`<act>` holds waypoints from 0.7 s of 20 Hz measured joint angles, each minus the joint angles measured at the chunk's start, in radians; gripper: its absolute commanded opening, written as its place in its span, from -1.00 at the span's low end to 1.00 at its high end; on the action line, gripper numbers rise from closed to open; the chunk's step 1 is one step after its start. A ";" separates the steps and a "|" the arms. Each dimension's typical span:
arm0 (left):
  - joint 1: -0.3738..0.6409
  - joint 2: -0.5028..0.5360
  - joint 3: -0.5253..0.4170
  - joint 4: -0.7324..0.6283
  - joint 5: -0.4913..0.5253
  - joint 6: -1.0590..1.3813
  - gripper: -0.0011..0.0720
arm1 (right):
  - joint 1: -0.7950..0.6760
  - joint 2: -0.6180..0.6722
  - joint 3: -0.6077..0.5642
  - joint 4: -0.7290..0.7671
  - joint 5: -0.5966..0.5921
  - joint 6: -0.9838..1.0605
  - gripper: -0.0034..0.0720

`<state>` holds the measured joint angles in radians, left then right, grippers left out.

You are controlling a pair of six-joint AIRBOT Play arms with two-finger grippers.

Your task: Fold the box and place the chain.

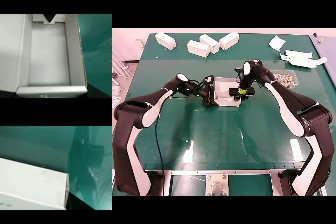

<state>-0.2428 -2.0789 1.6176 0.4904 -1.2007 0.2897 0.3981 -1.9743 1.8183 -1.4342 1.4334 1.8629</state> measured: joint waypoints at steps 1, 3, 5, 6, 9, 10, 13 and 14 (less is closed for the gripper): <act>0.000 0.000 0.000 0.000 0.000 0.000 0.15 | 0.003 -0.003 0.002 -0.002 0.001 0.002 -0.62; 0.002 0.000 0.000 0.000 -0.001 -0.002 0.15 | 0.010 -0.011 0.013 -0.008 0.003 0.010 -0.87; 0.002 0.000 0.000 0.000 0.000 -0.003 0.15 | 0.019 -0.017 0.027 -0.018 0.007 0.011 -0.89; 0.002 0.001 0.000 0.000 0.004 -0.003 0.15 | 0.023 -0.019 0.033 -0.025 0.006 0.010 -0.89; 0.001 0.001 0.000 0.000 0.007 -0.003 0.15 | 0.033 -0.022 0.045 -0.037 0.005 0.006 -0.81; 0.001 0.001 0.000 0.000 0.007 -0.002 0.15 | 0.035 -0.023 0.047 -0.040 0.005 0.005 -0.38; 0.000 0.000 0.000 -0.002 0.008 0.000 0.15 | 0.040 -0.025 0.054 -0.033 0.003 -0.002 -0.16; 0.000 0.000 0.000 -0.002 0.009 -0.001 0.15 | 0.040 -0.025 0.059 -0.037 0.005 0.000 -0.10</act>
<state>-0.2424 -2.0789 1.6180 0.4885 -1.1915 0.2886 0.4377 -1.9995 1.8774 -1.4712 1.4380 1.8626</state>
